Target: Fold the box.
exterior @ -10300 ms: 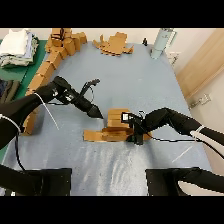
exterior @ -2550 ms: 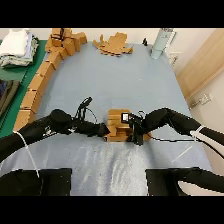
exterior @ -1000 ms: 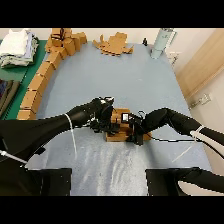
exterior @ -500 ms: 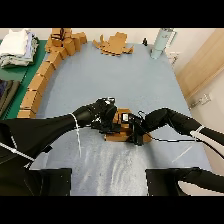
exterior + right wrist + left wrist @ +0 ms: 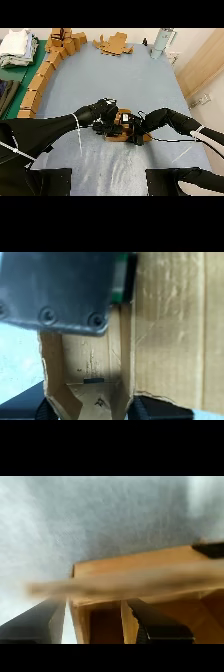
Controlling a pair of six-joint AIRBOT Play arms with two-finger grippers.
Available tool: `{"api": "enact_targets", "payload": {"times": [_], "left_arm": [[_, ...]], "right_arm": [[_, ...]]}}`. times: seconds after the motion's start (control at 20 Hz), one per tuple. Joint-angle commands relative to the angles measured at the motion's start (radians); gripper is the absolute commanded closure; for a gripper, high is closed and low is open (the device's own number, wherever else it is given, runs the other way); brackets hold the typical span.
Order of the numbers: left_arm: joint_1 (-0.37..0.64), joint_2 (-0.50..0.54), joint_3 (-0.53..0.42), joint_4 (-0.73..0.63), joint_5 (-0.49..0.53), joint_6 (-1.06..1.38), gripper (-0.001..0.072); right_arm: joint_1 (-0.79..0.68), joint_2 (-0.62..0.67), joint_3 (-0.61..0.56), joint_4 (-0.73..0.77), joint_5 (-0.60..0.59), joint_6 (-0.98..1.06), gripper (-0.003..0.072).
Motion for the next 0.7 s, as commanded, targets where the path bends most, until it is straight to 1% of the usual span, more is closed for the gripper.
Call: {"api": "enact_targets", "payload": {"times": [0.0, 0.15, 0.25, 0.35, 0.5, 0.65], "left_arm": [[0.025, 0.001, 0.038, -0.006, -0.059, -0.002, 0.0212], [0.076, 0.001, 0.098, -0.019, -0.126, 0.027, 0.0212], [0.132, 0.001, 0.14, -0.05, -0.185, 0.061, 0.0212], [0.202, 0.001, 0.169, -0.152, -0.229, 0.162, 0.0212], [0.321, 0.001, 0.177, -0.346, -0.292, 0.322, 0.0212], [0.427, 0.001, 0.177, -0.456, -0.404, 0.522, 0.0212]], "right_arm": [[0.0, 0.0, 0.001, 0.002, 0.0, 0.002, 0.0215], [0.0, 0.0, 0.001, 0.002, 0.0, 0.002, 0.0215], [0.0, 0.0, 0.001, 0.002, 0.0, 0.002, 0.0215], [0.0, 0.0, 0.001, 0.002, 0.0, 0.002, 0.0215], [0.0, 0.0, 0.001, 0.002, 0.0, 0.002, 0.0215], [0.0, 0.0, 0.001, 0.002, 0.0, 0.002, 0.0215]]}}
